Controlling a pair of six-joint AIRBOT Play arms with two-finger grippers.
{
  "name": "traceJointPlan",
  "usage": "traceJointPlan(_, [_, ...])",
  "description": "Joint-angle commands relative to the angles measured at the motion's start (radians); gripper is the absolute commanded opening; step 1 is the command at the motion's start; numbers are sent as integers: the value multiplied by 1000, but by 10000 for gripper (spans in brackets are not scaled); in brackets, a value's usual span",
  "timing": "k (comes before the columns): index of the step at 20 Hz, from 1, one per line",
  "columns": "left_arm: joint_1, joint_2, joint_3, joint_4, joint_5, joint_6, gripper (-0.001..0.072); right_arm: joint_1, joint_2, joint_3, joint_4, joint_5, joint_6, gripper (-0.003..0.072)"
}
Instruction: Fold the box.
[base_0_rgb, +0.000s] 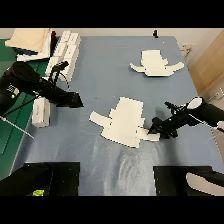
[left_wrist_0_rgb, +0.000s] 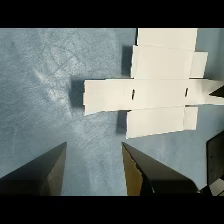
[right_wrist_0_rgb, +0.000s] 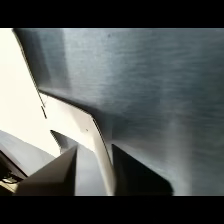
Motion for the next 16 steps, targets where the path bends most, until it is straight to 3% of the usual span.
traceJointPlan(1, [1,0,0,2,3,4,523,90,8,-27,62,-114,43,203])
traceJointPlan(6, [1,-8,0,2,3,9,523,152,33,-27,193,-81,-143,17])
traceJointPlan(8, [2,-34,0,2,2,23,523,157,88,-27,175,-23,-205,3])
traceJointPlan(12, [2,-116,0,-19,-6,66,524,157,221,-27,-6,78,-255,3])
traceJointPlan(16, [1,-225,0,-187,1,216,532,157,285,-27,-85,82,-316,4])
